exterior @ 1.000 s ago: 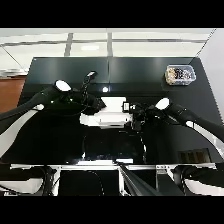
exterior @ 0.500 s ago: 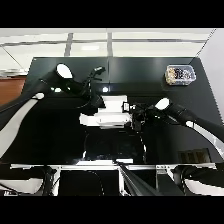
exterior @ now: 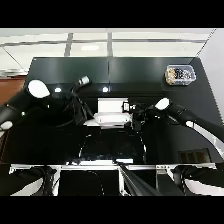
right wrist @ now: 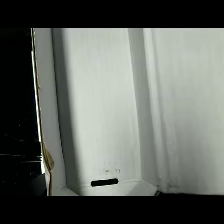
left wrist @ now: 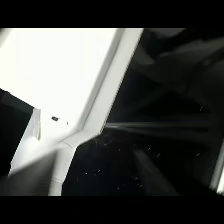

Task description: Fold the box and place the chain.

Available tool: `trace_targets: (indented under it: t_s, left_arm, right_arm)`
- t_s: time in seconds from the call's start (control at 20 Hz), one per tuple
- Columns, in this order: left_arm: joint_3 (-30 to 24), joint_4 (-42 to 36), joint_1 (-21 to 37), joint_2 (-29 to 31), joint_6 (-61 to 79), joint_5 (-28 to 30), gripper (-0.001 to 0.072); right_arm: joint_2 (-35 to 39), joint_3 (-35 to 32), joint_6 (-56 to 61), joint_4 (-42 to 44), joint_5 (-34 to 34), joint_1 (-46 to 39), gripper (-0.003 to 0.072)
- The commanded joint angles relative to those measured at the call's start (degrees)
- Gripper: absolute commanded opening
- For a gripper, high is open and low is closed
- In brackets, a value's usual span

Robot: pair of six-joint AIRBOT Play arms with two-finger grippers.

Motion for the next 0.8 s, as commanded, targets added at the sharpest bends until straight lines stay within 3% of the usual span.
trace_targets:
  t_s: [0.0,0.2,0.55,0.6,0.65,0.7,0.75]
  left_arm:
    - [-6.0,4.4,-1.6,1.0,18.5,7.0,0.0716]
    - [-5.7,9.7,-4.7,-2.1,21.8,17.8,0.0692]
    - [-2.3,9.2,-8.6,-8.6,21.3,19.5,0.0674]
    - [-2.1,9.2,-9.5,-8.7,20.3,19.4,0.0532]
    - [-1.9,9.2,-10.2,-8.7,19.7,19.0,0.0340]
    - [-1.9,9.2,-10.8,-8.7,19.3,18.8,0.0259]
    - [-1.9,9.2,-11.0,-8.7,18.8,18.6,0.0259]
  right_arm:
    - [0.0,0.0,0.0,0.0,0.0,0.0,0.0190]
    - [0.0,0.0,0.0,0.0,0.0,0.0,0.0190]
    - [0.0,0.0,0.1,0.0,-0.2,0.0,0.0190]
    - [0.0,0.0,0.1,0.0,-0.2,0.0,0.0190]
    - [0.0,0.0,0.1,0.0,-0.2,0.0,0.0190]
    - [0.0,0.0,0.1,0.0,-0.2,0.0,0.0190]
    - [0.0,0.0,0.1,0.0,-0.2,0.0,0.0190]
